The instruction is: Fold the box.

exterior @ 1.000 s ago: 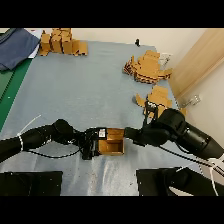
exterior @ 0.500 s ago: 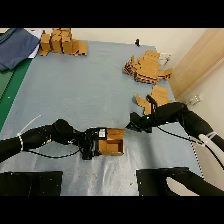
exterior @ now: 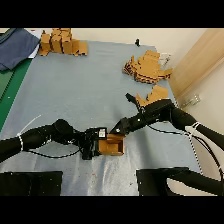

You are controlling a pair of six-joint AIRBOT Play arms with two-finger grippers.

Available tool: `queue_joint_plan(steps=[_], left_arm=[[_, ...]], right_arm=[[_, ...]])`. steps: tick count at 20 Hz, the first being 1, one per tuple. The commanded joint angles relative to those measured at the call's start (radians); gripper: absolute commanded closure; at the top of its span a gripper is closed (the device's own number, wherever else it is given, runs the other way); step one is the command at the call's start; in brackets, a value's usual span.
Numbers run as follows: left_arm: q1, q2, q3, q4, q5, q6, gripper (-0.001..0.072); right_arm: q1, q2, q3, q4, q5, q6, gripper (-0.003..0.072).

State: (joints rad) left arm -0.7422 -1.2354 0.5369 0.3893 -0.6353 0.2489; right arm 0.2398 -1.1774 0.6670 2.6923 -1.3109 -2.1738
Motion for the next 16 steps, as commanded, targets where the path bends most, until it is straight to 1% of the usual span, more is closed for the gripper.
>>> queue_joint_plan(steps=[1,5,9,12,16], left_arm=[[0.000,0.000,0.000,0.000,0.000,0.000,0.0284],[0.000,0.000,0.000,0.000,0.000,0.000,0.0284],[0.000,0.000,0.000,0.000,0.000,0.000,0.0283],[0.000,0.000,0.000,0.000,0.000,0.000,0.0284],[0.000,0.000,0.000,0.000,0.000,0.000,0.0283]], right_arm=[[0.106,0.040,-0.011,-0.101,0.029,-0.045,0.0681],[0.226,0.166,-0.034,-0.294,0.200,-0.040,0.0681],[0.352,0.311,-0.091,-0.483,0.340,0.002,0.0679],[0.466,0.394,-0.127,-0.625,0.419,0.022,0.0663],[0.636,0.454,-0.131,-0.911,0.481,0.080,0.0659]])
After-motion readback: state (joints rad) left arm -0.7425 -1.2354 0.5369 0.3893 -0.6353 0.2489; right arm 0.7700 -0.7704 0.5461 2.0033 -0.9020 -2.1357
